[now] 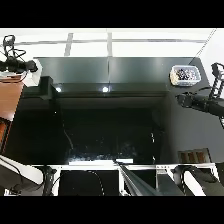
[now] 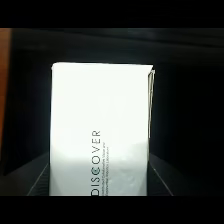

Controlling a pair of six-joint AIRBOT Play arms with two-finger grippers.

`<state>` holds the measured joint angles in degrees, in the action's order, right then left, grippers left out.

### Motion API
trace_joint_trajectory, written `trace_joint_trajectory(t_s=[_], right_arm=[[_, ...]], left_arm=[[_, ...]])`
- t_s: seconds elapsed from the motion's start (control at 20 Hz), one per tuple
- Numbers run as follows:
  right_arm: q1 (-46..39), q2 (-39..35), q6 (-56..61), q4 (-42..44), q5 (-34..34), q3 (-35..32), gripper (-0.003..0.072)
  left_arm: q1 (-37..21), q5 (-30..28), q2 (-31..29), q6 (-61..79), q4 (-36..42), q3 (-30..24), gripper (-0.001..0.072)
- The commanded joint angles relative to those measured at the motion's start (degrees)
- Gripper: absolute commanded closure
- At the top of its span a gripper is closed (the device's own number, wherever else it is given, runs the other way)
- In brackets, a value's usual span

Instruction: Fold the box and place the chain.

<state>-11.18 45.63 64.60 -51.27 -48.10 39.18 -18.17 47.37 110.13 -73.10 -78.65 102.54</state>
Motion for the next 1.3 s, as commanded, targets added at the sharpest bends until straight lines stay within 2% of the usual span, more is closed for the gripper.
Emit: trace_joint_trajectory(t_s=[0.0,0.05,0.1,0.15,0.2,0.35,0.4,0.45,0.5,0.6,0.65,0.75,0.85,0.95,1.05,1.15,1.25], right_arm=[[0.3,1.4,1.3,0.3,2.7,0.0,0.0676],[0.3,1.6,1.9,0.3,2.6,0.0,0.0676],[0.3,1.8,1.9,0.3,2.4,0.0,0.0676],[0.3,1.9,2.1,0.3,2.3,0.0,0.0676],[0.3,1.9,2.1,0.3,2.4,0.0,0.0676],[1.1,1.9,2.0,2.5,3.5,0.0,0.0676],[2.5,1.9,1.9,2.9,5.0,0.0,0.0676],[4.4,2.0,1.3,2.8,6.6,0.0,0.0676],[6.7,2.3,0.0,2.8,8.2,0.0,0.0675],[10.5,3.2,-0.5,2.7,11.2,0.2,0.0676],[11.8,4.2,-0.5,2.6,11.7,0.5,0.0675],[12.8,6.9,-0.5,1.0,10.4,0.8,0.0675],[12.9,9.9,-0.7,-2.5,5.7,0.8,0.0675],[12.8,11.3,-1.0,-8.0,5.3,0.8,0.0675],[12.6,11.3,-1.0,-16.0,6.9,0.8,0.0675],[12.6,11.3,-1.0,-17.8,6.8,0.8,0.0675],[12.6,11.3,-1.0,-17.8,6.8,0.8,0.0675]], left_arm=[[-1.3,2.9,10.3,-0.4,-0.5,11.8,0.0430],[-0.9,3.2,12.2,-0.4,-0.4,13.9,0.0411],[-0.5,3.0,12.6,-0.4,-0.4,14.9,0.0322],[0.1,2.4,12.2,-0.5,-0.4,15.8,0.0095],[0.6,2.6,11.0,-0.8,-0.4,17.0,-0.0005],[2.0,3.3,3.4,-0.9,0.1,17.4,-0.0003],[2.4,5.9,0.4,-2.3,0.3,17.3,0.0027],[2.8,9.8,-2.3,-5.9,0.3,16.9,0.0253],[3.1,15.7,-5.1,-8.5,1.0,15.9,0.0692],[4.3,23.6,-10.8,-7.4,7.4,10.3,0.0684],[5.6,24.6,-14.3,-4.4,11.4,5.9,0.0685],[10.4,18.4,-25.0,0.3,16.6,-8.9,0.0686],[16.9,5.4,-37.9,0.3,15.4,-29.2,0.0685],[21.6,-9.2,-50.6,-0.5,14.2,-50.6,0.0685],[22.4,-17.6,-60.7,-5.2,15.8,-66.1,0.0684],[22.1,-19.2,-68.3,-5.5,15.4,-73.9,0.0684],[21.7,-17.2,-72.9,-5.5,13.6,-75.7,0.0684]])
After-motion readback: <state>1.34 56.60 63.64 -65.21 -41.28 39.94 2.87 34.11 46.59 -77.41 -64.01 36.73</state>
